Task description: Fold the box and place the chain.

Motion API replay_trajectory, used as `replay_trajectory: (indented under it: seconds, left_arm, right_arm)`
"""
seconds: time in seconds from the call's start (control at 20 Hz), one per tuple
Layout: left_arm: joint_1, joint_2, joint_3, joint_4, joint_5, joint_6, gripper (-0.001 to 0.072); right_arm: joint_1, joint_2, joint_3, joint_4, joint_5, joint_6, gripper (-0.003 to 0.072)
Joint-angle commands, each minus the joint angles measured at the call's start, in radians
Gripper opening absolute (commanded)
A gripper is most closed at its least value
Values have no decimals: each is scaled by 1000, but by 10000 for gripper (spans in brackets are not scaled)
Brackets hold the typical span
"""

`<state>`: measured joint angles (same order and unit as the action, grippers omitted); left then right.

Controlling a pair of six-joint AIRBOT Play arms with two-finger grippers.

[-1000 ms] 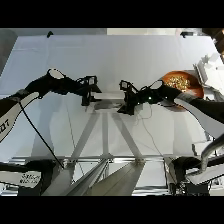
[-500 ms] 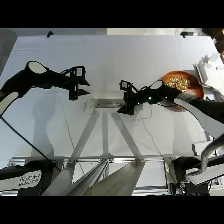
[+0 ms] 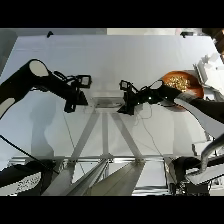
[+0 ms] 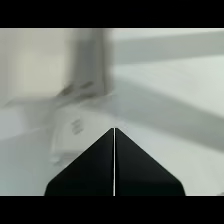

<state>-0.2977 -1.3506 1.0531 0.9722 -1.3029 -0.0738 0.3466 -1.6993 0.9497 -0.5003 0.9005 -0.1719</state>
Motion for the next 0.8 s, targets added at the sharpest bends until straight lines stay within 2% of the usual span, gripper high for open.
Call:
replay_trajectory:
  seconds: [0.0,0.15,0.35,0.45,0.75]
  left_arm:
    - [-91,-17,0,-31,111,-93,6]
    - [-103,-39,0,-36,333,-191,6]
    - [-80,-63,0,-40,550,-273,9]
    - [-64,-76,0,-40,588,-275,9]
    - [-43,-175,0,-41,596,-274,9]
  right_arm:
    - [0,0,0,0,0,0,516]
    - [0,0,0,0,0,0,516]
    - [0,0,0,0,0,0,516]
    - [0,0,0,0,0,0,516]
    - [0,0,0,0,0,0,516]
